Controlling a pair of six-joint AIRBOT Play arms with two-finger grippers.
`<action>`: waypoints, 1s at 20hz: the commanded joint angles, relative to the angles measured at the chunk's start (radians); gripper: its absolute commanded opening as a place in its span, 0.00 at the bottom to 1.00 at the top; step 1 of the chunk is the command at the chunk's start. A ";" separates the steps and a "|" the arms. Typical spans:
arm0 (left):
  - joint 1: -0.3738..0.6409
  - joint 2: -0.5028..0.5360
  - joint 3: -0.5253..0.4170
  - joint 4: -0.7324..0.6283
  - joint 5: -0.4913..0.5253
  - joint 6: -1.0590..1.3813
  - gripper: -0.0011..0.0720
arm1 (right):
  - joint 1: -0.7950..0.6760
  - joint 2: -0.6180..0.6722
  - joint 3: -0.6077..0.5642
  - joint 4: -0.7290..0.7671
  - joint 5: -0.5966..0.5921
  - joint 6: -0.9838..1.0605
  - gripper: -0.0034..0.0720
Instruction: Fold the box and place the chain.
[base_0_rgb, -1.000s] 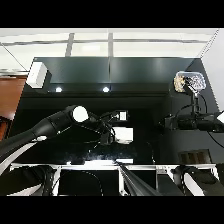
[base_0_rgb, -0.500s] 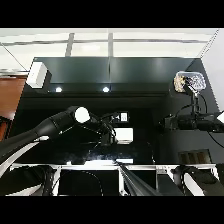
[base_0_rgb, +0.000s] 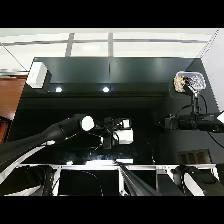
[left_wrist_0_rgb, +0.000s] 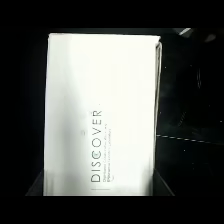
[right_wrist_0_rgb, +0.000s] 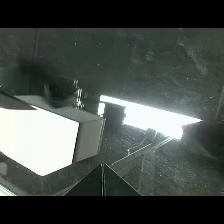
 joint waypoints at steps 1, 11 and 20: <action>0.018 0.028 0.005 0.126 -0.052 -0.203 0.41 | 0.000 0.001 -0.001 0.000 0.001 0.000 0.06; 0.777 0.280 0.004 0.709 -0.388 -0.816 0.41 | 0.000 0.001 -0.001 0.001 -0.003 0.000 0.06; 1.284 0.063 0.140 0.635 -0.173 -0.908 0.41 | 0.002 0.001 -0.001 0.031 -0.085 0.005 0.06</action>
